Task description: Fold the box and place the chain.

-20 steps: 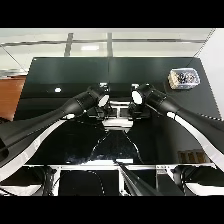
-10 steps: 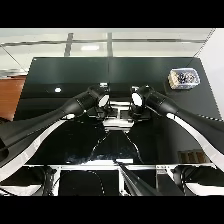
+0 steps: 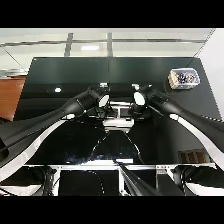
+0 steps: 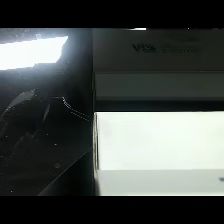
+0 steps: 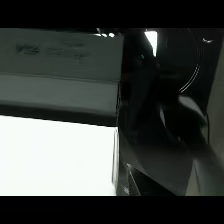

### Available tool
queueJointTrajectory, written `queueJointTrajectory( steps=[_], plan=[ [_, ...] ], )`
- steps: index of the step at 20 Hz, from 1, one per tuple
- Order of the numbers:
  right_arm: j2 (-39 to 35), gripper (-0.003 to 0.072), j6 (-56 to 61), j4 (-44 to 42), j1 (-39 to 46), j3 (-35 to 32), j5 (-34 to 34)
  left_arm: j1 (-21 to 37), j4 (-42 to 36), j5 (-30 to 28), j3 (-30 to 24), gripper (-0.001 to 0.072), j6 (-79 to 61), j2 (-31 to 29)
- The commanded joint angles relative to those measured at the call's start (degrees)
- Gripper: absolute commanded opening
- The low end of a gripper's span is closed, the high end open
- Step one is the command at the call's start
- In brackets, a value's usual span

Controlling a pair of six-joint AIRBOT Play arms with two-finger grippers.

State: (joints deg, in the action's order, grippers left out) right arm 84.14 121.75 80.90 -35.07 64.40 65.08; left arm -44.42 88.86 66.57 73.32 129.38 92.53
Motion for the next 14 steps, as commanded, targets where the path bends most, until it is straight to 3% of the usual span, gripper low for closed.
queueJointTrajectory(
  steps=[1,4,6,8,9,10,11,13,14],
  plan=[
    [-7.21,0.0354,-8.09,-0.24,1.53,0.09,2.34,0.00,0.02,0.02,0.04,0.0024,0.07,0.02],
    [-19.28,0.0354,-11.45,7.48,3.58,0.07,2.86,0.02,0.04,-0.04,0.04,0.0024,0.07,0.02],
    [-24.13,0.0354,-8.20,28.02,6.29,-1.42,2.82,0.02,0.02,-0.04,0.04,0.0024,0.07,0.02],
    [-24.30,0.0354,-3.54,41.27,12.28,-4.26,-0.33,0.02,0.02,-0.02,0.04,0.0024,0.07,0.02],
    [-23.93,0.0356,-3.43,41.99,16.48,-6.29,-5.75,0.02,0.02,-0.02,0.04,0.0024,0.04,0.02],
    [-23.15,0.0568,-2.56,40.81,21.40,-8.81,-13.31,0.02,0.07,-0.04,0.04,0.0024,0.04,0.02],
    [-21.51,0.0720,-2.05,38.23,25.99,-10.49,-19.82,0.02,0.09,-0.07,0.04,0.0024,0.07,0.02],
    [-14.40,0.0720,-1.73,25.83,34.27,-8.92,-28.33,0.02,0.09,-0.31,0.04,0.0024,0.07,0.02],
    [-9.44,0.0720,-1.53,18.58,37.77,-5.01,-29.33,0.02,0.09,-0.31,0.04,0.0024,0.07,0.02]
  ],
)
